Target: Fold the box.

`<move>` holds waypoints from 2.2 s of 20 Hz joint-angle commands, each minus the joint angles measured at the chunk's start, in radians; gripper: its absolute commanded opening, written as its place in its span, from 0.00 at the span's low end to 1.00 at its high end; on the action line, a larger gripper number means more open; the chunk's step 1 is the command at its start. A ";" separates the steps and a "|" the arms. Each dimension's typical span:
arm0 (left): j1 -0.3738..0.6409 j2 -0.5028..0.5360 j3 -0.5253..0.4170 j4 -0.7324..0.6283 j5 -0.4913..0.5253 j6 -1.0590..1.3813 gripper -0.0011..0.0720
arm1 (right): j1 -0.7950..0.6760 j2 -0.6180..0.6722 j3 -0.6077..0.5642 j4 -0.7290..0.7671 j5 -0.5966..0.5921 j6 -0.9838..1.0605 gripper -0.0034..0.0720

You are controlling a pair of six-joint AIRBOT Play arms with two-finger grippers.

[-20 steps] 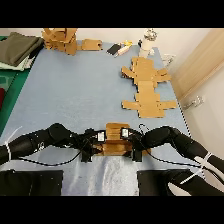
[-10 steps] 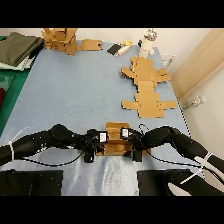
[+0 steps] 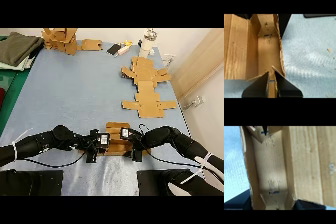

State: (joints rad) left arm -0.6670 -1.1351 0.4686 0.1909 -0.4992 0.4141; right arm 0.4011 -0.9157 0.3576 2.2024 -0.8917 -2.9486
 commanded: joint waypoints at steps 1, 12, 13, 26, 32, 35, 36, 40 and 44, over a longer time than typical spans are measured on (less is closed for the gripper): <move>-0.001 -0.001 0.001 -0.013 -0.001 0.020 0.20 | 0.000 0.001 0.000 0.000 0.001 0.000 0.70; -0.001 0.000 0.001 -0.019 -0.002 0.020 0.76 | 0.000 0.001 0.000 0.000 0.001 0.000 0.70; -0.001 0.000 0.001 -0.019 -0.001 0.020 0.76 | 0.000 0.001 0.000 0.000 0.001 0.000 0.70; 0.008 0.145 0.000 0.398 0.055 -0.417 0.03 | 0.000 0.001 0.000 0.000 0.000 0.000 0.70; 0.008 0.335 0.001 0.853 -0.229 -1.093 0.03 | 0.000 0.001 0.000 0.000 0.001 0.000 0.70; 0.036 0.441 -0.002 1.060 -0.198 -1.864 0.03 | 0.000 0.001 0.000 0.000 0.001 0.000 0.70; 0.067 0.452 -0.005 1.131 -0.225 -2.160 0.03 | 0.000 0.001 0.000 0.000 0.001 0.000 0.70; 0.164 0.413 -0.042 1.117 -0.300 -2.464 0.03 | 0.000 0.001 0.000 0.000 0.001 0.000 0.70; 0.161 0.279 -0.044 0.985 -0.282 -2.386 0.03 | 0.000 0.001 0.000 0.000 0.001 0.000 0.70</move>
State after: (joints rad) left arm -0.5182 -0.7872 0.4309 1.2449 -0.7818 -1.8889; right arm 0.4000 -0.9157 0.3573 2.2024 -0.8909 -2.9486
